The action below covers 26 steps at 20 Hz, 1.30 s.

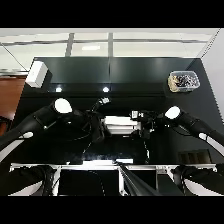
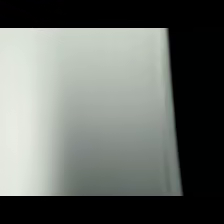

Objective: Fold the box and place the chain.

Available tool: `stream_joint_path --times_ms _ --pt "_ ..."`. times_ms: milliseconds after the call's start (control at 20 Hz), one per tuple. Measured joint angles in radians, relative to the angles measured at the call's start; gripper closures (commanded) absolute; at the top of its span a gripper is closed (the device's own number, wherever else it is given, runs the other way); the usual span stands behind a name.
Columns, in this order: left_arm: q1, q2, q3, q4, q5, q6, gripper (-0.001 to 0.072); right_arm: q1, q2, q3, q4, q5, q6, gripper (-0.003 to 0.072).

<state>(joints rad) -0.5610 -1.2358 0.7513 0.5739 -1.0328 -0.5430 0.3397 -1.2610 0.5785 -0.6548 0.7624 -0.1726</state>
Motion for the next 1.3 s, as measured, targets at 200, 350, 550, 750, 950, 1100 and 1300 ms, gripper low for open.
stream_joint_path --times_ms 200,350,550,750,950,1100,1300 --pt "-0.006 0.0 -0.037 -0.219 0.278 0.143 0.0681 0.0 0.0 0.0 0.0 0.0 0.0 0.0517" --pt "0.035 -0.01 -0.045 -0.353 0.376 0.241 0.0682 0.0 0.0 0.0 0.0 0.0 0.0 0.0517" --pt "0.083 -0.05 -0.044 -0.409 0.425 0.301 0.0684 0.0 0.0 0.0 0.0 0.0 0.0 0.0516" --pt "0.086 -0.134 0.004 -0.269 0.42 0.229 0.0684 0.0 0.0 0.0 0.0 0.0 -0.003 0.0517" --pt "0.074 -0.218 0.079 -0.07 0.321 0.116 0.0684 0.0 0.0 0.0 0.0 0.002 -0.002 0.0517" --pt "0.071 -0.246 0.116 0.005 0.268 0.087 0.0684 0.0 0.0 0.0 -0.002 0.004 -0.002 0.0517" --pt "0.076 -0.218 0.165 0.129 0.232 0.032 0.0684 0.0 0.0 0.0 0.0 0.0 0.001 0.0517"
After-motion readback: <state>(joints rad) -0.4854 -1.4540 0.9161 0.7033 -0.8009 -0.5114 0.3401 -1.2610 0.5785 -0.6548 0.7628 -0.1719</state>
